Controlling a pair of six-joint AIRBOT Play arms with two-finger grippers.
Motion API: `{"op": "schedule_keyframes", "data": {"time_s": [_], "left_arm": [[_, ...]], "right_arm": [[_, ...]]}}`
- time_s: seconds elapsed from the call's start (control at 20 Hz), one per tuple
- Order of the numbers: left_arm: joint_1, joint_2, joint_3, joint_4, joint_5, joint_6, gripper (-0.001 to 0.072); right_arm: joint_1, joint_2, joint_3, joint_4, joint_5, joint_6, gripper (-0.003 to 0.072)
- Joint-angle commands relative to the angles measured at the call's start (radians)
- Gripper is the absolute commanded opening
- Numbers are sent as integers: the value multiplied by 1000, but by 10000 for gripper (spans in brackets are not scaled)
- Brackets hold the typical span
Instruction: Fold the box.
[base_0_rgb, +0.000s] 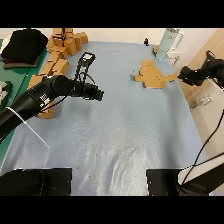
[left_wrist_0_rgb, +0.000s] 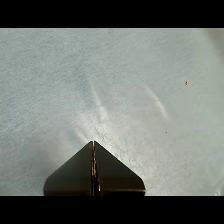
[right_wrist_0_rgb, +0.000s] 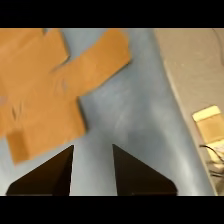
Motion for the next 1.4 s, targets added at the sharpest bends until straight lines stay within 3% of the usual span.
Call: {"op": "schedule_keyframes", "data": {"time_s": [0.0, 0.25, 0.65, 0.8, 0.9, 1.0, 1.2, 1.35], "left_arm": [[1, 0, 0, 0, 11, 0, 11], [1, 0, 0, 0, 26, 0, 11], [1, 0, 0, 0, 68, 0, 11], [1, 0, 0, 0, 69, 0, 11], [1, 0, 0, 0, 69, 0, 11], [1, 0, 0, 0, 69, -1, 11], [2, 0, 2, -43, 69, -2, 11], [3, 2, 2, -94, 64, -2, 11]], "right_arm": [[-132, -223, 192, 261, 32, -158, 392], [-77, -411, 398, 268, 21, -166, 391], [-19, -480, 414, 265, 106, -187, 379], [-10, -473, 421, 272, 101, -240, 316], [3, -451, 420, 272, 97, -299, 190], [13, -415, 420, 272, 87, -341, 2], [17, -311, 392, 268, -35, -349, -3], [27, -210, 274, 268, -89, -349, -3]]}}
